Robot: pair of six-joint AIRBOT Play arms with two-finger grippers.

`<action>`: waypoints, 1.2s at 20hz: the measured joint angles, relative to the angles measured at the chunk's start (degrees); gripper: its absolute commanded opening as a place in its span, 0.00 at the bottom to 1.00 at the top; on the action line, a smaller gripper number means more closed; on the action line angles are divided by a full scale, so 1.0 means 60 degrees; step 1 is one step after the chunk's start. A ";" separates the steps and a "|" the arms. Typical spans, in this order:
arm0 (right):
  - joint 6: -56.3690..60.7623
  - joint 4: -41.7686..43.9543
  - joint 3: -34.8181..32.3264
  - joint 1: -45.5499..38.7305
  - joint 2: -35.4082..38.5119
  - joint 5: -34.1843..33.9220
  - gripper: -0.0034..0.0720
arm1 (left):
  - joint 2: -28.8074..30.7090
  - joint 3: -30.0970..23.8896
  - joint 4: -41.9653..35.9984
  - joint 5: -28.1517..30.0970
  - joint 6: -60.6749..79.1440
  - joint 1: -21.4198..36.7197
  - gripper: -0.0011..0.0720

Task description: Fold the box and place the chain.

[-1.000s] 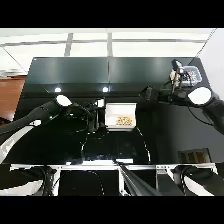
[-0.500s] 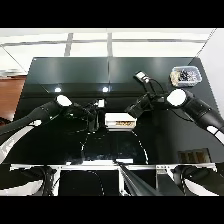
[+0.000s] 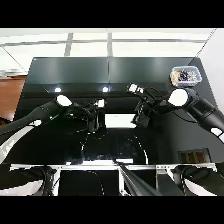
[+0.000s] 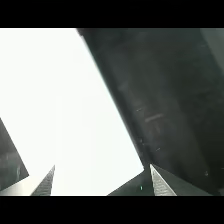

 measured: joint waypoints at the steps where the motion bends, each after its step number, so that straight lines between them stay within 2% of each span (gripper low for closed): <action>1: -0.0233 -0.0011 0.0000 0.0004 0.0011 0.0113 0.95 | 0.0000 0.0000 0.0000 0.0000 0.0000 0.0000 0.64; 10: -0.1894 0.0594 0.0004 0.0000 -0.0186 0.0069 0.92 | 0.0000 0.0000 -0.0004 -0.0007 0.0000 0.0000 0.64; 11: -0.1960 0.0648 0.0000 0.0000 -0.0251 0.0069 0.69 | 0.0000 0.0000 -0.0004 -0.0007 0.0000 0.0000 0.64; 13: -0.2025 0.0714 0.0000 0.0000 -0.0350 0.0066 0.51 | 0.0000 0.0000 0.0000 -0.0011 0.0000 0.0000 0.64; 14: -0.2062 0.0732 0.0000 0.0000 -0.0382 0.0069 0.33 | 0.0000 0.0000 -0.0004 -0.0011 0.0000 0.0000 0.64; 15: -0.2073 0.0743 0.0000 0.0000 -0.0404 0.0066 0.30 | 0.0000 0.0000 -0.0004 -0.0004 0.0000 0.0000 0.64; 24: -0.1978 0.0790 0.0000 0.0000 -0.0459 0.0495 0.30 | -0.0004 0.0004 0.0000 -0.0018 0.0011 0.0000 0.64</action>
